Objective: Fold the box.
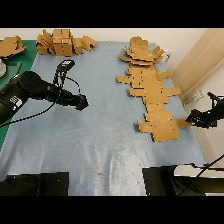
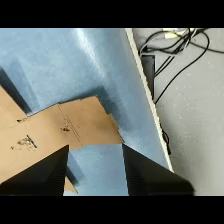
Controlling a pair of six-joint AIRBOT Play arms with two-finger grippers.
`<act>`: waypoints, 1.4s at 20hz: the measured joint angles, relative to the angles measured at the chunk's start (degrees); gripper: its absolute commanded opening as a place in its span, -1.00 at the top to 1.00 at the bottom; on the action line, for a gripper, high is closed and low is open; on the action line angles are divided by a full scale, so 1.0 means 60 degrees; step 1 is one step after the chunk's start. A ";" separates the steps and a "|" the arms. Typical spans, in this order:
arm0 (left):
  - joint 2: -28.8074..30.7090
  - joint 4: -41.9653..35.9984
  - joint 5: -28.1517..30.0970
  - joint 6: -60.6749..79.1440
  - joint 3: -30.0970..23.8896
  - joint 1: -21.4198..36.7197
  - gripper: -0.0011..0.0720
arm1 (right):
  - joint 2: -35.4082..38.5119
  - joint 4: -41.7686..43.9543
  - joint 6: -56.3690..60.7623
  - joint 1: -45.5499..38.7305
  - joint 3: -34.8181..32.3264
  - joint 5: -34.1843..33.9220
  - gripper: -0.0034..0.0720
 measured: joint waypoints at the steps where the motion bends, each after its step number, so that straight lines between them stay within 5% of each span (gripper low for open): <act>1: 0.0000 0.0000 0.0000 0.0000 0.0000 0.0000 -0.75 | -0.0011 -0.0007 -0.0018 -0.0004 0.0055 0.0029 -0.47; 10: 0.0000 0.0000 0.0000 0.0000 0.0000 0.0000 -0.75 | -0.0568 0.0346 -0.0517 0.0007 0.0222 0.0324 -0.44; 13: 0.0000 0.0000 0.0000 0.0000 0.0000 0.0000 -0.75 | -0.0699 0.1060 -0.0863 0.0095 0.0237 -0.0080 0.44; 16: 0.0000 0.0000 -0.0004 0.0000 0.0000 0.0000 -0.75 | -0.0634 0.1738 -0.1096 0.0193 0.0248 -0.0739 0.90; 23: 0.0000 0.0000 -0.0004 0.0000 0.0000 0.0000 -0.75 | -0.0120 0.3475 -0.1180 0.0907 0.0171 -0.2626 0.90; 28: 0.0000 0.0000 -0.0004 0.0000 0.0000 0.0000 -0.75 | 0.0922 0.4102 -0.0601 0.2528 -0.0914 -0.1694 0.91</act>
